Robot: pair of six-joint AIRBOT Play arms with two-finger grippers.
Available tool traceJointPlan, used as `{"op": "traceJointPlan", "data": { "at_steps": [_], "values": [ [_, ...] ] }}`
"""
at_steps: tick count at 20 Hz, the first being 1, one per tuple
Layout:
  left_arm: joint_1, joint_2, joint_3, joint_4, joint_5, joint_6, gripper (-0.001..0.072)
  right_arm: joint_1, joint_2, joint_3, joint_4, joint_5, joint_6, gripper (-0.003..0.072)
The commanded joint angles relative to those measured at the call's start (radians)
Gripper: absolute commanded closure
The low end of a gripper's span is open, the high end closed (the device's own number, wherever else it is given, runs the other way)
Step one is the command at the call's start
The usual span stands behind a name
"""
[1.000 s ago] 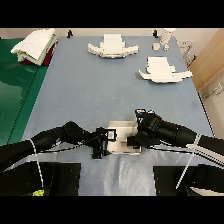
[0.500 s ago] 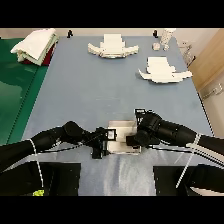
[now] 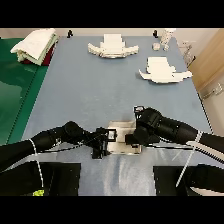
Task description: Fold the box.
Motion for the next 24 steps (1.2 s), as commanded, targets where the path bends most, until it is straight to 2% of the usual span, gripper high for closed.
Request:
{"op": "traceJointPlan", "data": {
  "at_steps": [1, 5, 7, 8, 9, 10, 13, 14, 15, 16, 18, 22, 23, 24],
  "values": [
    [0.000, 0.000, 0.001, 0.000, 0.002, -0.001, 0.0268, 0.002, 0.001, 0.004, -0.002, -0.024, 0.010, 0.0322],
    [0.000, 0.000, 0.001, 0.000, 0.002, -0.001, 0.0268, 0.002, 0.000, -0.006, 0.005, -0.016, 0.017, 0.0368],
    [0.000, 0.000, 0.001, 0.000, 0.002, -0.001, 0.0268, 0.015, -0.001, -0.024, 0.017, 0.027, 0.029, 0.0392],
    [0.000, 0.000, 0.001, 0.000, 0.002, -0.001, 0.0268, 0.029, -0.001, -0.035, 0.016, 0.051, 0.040, 0.0446],
    [0.000, 0.000, 0.001, 0.000, 0.002, -0.001, 0.0268, 0.042, -0.001, -0.038, 0.011, 0.065, 0.043, 0.0580],
    [0.000, 0.000, 0.001, 0.000, 0.002, -0.001, 0.0268, 0.045, -0.001, -0.039, 0.005, 0.069, 0.043, 0.0665],
    [0.000, 0.000, 0.001, 0.000, 0.002, -0.001, 0.0268, 0.047, -0.001, -0.039, -0.021, 0.071, 0.043, 0.0682],
    [0.000, 0.000, 0.001, 0.000, 0.002, -0.001, 0.0268, 0.047, -0.001, -0.038, -0.025, 0.071, 0.043, 0.0625],
    [0.000, 0.000, 0.001, 0.000, 0.002, -0.001, 0.0268, 0.047, 0.000, -0.037, -0.026, 0.070, 0.042, 0.0347],
    [0.000, 0.000, 0.001, 0.000, 0.002, -0.001, 0.0268, 0.047, 0.001, -0.037, -0.025, 0.069, 0.035, 0.0225],
    [0.000, 0.000, 0.001, 0.000, 0.002, -0.001, 0.0268, 0.047, 0.008, -0.036, -0.025, 0.053, 0.032, 0.0225],
    [0.000, 0.000, 0.001, 0.000, 0.002, -0.001, 0.0268, 0.047, 0.072, 0.019, -0.034, -0.075, 0.031, 0.0225],
    [0.000, 0.000, 0.001, 0.000, 0.002, -0.001, 0.0268, 0.047, 0.105, 0.036, -0.062, -0.089, 0.031, 0.0241],
    [0.000, 0.000, 0.001, 0.000, 0.002, -0.001, 0.0268, 0.046, 0.138, 0.050, -0.089, -0.093, 0.031, 0.0293]
  ]
}}
